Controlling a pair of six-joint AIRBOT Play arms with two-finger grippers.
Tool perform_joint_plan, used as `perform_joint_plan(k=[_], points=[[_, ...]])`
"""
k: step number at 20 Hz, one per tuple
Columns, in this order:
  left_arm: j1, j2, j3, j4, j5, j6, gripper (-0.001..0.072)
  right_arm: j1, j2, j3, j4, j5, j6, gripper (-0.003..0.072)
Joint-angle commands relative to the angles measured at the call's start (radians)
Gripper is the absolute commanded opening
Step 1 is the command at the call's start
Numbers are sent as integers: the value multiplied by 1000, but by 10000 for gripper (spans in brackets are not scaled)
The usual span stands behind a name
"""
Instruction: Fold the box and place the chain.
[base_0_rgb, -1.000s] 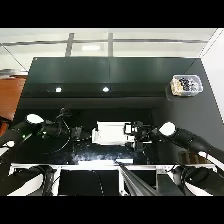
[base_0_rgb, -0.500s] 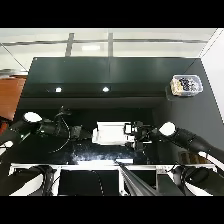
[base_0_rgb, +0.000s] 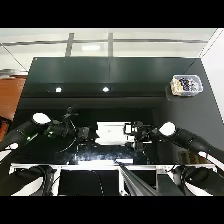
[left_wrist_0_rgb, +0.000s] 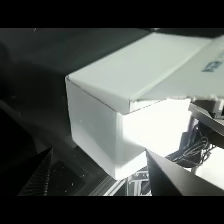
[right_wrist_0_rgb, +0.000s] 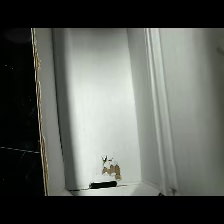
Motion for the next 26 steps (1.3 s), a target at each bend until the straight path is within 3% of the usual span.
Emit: perform_joint_plan(k=[1,6,19,22,26], points=[[-73,1,20,6,75,-52,702,1,-1,0,0,0,0,333],[-119,1,44,102,86,-158,701,1,-1,0,0,0,0,334],[-134,1,45,102,137,-192,700,1,-1,0,0,0,0,333],[-194,1,54,116,192,-223,699,1,-1,0,0,0,0,334],[-323,1,127,365,233,-472,698,1,-1,0,0,0,0,333]])
